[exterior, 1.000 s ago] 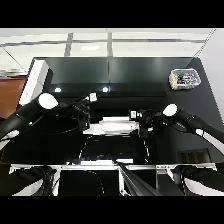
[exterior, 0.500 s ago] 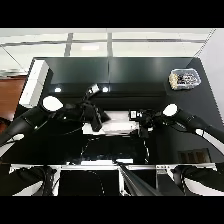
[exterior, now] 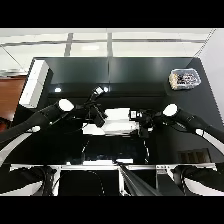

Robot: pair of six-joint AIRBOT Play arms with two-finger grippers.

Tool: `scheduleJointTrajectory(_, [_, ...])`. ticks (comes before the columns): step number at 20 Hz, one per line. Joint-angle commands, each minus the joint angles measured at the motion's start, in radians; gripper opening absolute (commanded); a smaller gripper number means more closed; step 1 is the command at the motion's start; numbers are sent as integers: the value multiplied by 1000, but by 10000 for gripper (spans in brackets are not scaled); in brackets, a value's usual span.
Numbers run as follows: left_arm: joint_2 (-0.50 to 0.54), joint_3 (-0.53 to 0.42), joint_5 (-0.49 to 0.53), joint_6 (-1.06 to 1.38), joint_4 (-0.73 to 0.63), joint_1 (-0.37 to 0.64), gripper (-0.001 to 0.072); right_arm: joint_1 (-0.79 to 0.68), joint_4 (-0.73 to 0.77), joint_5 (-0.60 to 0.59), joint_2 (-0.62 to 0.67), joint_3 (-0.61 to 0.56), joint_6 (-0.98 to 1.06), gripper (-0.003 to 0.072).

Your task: Fold the box and place the chain.

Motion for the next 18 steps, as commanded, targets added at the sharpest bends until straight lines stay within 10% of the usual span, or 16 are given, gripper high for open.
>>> scheduleJointTrajectory(1, [-30,1,-69,-19,20,-1,28,0,1,-1,-1,0,1,263])
scheduleJointTrajectory(7, [109,48,-81,-20,114,108,26,0,1,-1,-1,0,1,263])
scheduleJointTrajectory(14, [345,-93,-363,152,188,162,30,0,1,-1,-1,0,1,263])
scheduleJointTrajectory(15, [349,-137,-365,212,211,145,209,0,1,-1,-1,0,1,263])
scheduleJointTrajectory(16, [345,-181,-318,272,228,127,624,0,1,-1,-1,0,1,262])
scheduleJointTrajectory(18, [336,-247,-185,363,244,89,713,0,1,-1,-1,0,1,262])
